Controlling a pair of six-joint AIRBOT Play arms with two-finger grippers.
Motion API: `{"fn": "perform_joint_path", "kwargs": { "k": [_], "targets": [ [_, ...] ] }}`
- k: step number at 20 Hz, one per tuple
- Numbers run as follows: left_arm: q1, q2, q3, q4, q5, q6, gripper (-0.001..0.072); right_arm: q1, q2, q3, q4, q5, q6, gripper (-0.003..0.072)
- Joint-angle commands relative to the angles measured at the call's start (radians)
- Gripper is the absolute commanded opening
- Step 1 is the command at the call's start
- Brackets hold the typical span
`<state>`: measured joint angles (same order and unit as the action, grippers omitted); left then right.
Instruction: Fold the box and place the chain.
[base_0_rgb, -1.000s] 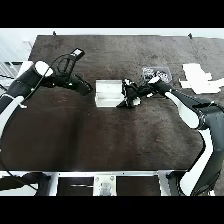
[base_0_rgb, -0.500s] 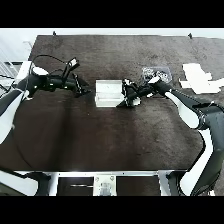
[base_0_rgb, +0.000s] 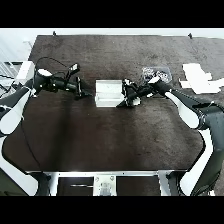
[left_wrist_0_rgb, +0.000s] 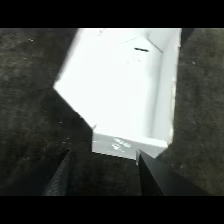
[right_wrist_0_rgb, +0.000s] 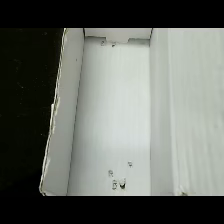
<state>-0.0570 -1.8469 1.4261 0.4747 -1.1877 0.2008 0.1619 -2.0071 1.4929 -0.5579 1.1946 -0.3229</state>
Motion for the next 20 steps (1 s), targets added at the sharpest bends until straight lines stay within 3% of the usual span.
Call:
{"fn": "perform_joint_path", "kwargs": {
  "k": [1,3,7,11,12,13,20],
  "targets": [
    [0.000,-0.007,0.005,0.021,-0.024,0.066,0.0496,0.001,0.000,0.000,0.000,0.000,0.000,0.0588],
    [0.000,-0.016,0.029,0.019,0.006,0.102,0.0496,0.001,0.000,0.000,0.000,0.000,0.000,0.0589],
    [0.000,-0.119,0.158,0.023,-0.096,0.067,0.0496,0.001,0.000,0.000,0.000,0.000,0.000,0.0589],
    [-0.002,-0.142,0.164,0.029,-0.160,0.140,0.0500,0.001,0.000,0.000,0.000,0.000,0.000,0.0589],
    [-0.003,-0.142,0.164,0.031,-0.173,0.159,0.0641,0.001,0.000,0.000,0.000,0.000,0.000,0.0588],
    [-0.003,-0.142,0.164,0.030,-0.165,0.148,0.0720,0.001,0.000,0.000,0.000,0.000,0.000,0.0588],
    [-0.026,-0.145,0.162,0.042,-0.148,0.138,0.0720,0.001,0.000,0.000,0.000,0.000,0.000,0.0588]
  ]
}}
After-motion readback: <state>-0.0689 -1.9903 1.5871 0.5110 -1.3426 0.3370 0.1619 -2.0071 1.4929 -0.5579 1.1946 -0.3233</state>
